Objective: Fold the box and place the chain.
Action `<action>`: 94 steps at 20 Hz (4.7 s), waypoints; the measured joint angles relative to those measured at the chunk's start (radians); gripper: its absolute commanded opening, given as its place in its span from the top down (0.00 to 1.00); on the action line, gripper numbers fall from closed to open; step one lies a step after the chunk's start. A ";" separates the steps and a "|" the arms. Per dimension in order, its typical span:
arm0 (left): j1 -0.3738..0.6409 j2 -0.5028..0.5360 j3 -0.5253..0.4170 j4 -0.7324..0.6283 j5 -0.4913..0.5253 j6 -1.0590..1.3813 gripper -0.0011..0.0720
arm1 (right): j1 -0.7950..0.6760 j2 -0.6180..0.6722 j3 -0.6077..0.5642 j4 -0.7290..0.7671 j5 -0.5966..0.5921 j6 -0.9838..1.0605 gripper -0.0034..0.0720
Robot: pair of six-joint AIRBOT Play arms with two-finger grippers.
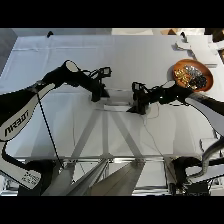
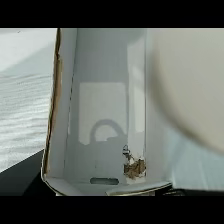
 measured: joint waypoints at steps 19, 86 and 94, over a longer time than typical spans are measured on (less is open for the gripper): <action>0.016 0.156 0.000 -0.124 -0.227 -0.143 0.98 | 0.000 0.000 0.000 0.000 -0.003 0.000 0.25; 0.079 0.158 -0.146 0.147 0.038 -0.038 0.17 | 0.000 0.000 0.000 0.000 -0.002 0.001 0.25; 0.079 0.158 -0.262 -0.031 0.006 0.264 0.33 | 0.000 0.000 0.000 0.000 -0.002 0.000 0.25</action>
